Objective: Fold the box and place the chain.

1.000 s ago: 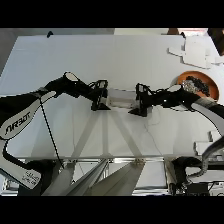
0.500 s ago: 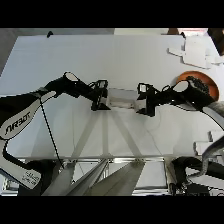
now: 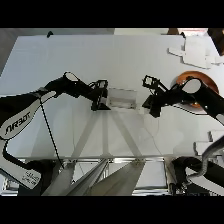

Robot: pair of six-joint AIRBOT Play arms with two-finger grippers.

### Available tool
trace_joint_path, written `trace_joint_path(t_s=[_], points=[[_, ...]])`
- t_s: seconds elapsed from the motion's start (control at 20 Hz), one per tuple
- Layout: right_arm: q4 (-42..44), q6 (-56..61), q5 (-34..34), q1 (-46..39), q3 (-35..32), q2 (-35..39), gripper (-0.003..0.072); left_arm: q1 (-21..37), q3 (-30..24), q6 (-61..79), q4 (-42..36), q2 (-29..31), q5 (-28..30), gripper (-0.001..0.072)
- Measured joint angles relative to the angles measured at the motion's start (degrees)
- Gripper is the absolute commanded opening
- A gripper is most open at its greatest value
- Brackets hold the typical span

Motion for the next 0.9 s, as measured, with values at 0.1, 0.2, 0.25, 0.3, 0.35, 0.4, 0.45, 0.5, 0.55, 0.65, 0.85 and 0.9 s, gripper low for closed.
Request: trace_joint_path(t_s=[0.1,0.2,0.25,0.3,0.35,0.4,0.45,0.5,0.55,0.65,0.85,0.9], points=[[5.05,1.51,-0.55,0.0,0.0,0.5,0.0006,0.0,0.0,0.0,0.0,0.0,0.0,0.0193],[10.69,2.1,-3.06,0.0,0.0,0.39,0.0006,0.0,0.0,0.0,0.0,0.0,0.0,0.0193],[13.4,2.32,-4.61,0.0,0.0,-0.02,0.0006,0.0,0.0,0.0,0.0,0.0,0.0,0.0193],[16.02,2.58,-6.47,0.0,0.0,-0.61,0.0006,0.0,0.0,0.0,0.0,0.0,0.0,0.0193],[18.21,2.75,-8.61,0.0,0.0,-1.31,0.0006,0.0,0.0,0.0,0.0,0.0,0.0,0.0193],[20.15,2.91,-10.88,0.0,0.0,-2.25,0.0006,0.0,0.0,0.0,0.0,0.0,0.0,0.0193],[21.73,2.95,-12.87,0.0,0.0,-3.28,0.0006,0.0,0.0,0.0,0.0,0.0,0.0,0.0193],[23.3,3.06,-14.71,0.0,0.0,-4.55,0.0006,0.0,0.0,0.0,0.0,0.0,0.0,0.0193],[24.35,3.15,-16.24,0.0,0.0,-5.84,0.0006,0.0,0.0,0.0,0.0,0.0,0.0,0.0193],[26.05,3.17,-18.84,0.0,0.0,-8.66,0.0007,0.0,0.0,0.0,0.0,0.0,0.0,0.0193],[27.5,3.3,-21.14,0.0,0.02,-13.05,0.001,0.0,0.0,-0.04,-0.02,0.0,0.04,0.0193],[27.67,3.3,-21.29,0.0,0.02,-13.62,0.0011,0.0,0.0,-0.04,-0.02,0.0,0.04,0.0193]])
